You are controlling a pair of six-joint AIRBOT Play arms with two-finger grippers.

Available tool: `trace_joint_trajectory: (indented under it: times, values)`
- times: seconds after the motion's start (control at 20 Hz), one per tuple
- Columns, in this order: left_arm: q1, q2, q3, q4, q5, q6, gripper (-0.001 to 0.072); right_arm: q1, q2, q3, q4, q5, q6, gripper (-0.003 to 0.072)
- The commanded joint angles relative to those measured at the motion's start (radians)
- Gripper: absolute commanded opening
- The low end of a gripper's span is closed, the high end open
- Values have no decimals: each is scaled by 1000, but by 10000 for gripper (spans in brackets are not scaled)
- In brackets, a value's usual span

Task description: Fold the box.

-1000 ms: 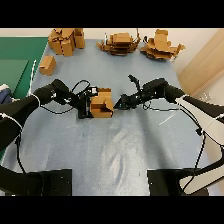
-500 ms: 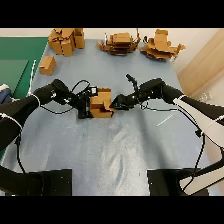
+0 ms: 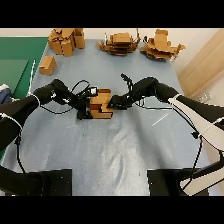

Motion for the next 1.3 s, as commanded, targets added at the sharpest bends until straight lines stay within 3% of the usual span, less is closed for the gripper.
trace_joint_trajectory:
  times: [0.0,0.3,0.55,0.85,1.25]
  values:
    - [0,0,0,-1,0,1,364,35,-1,40,-135,11,122,493]
    - [0,0,-1,0,0,1,364,88,-8,60,-260,18,274,492]
    - [0,0,0,-1,3,1,364,132,-72,158,-307,0,370,492]
    - [0,0,0,0,2,1,364,207,-128,294,-571,-195,599,492]
    - [0,0,0,0,3,1,364,283,-206,409,-714,-279,749,462]
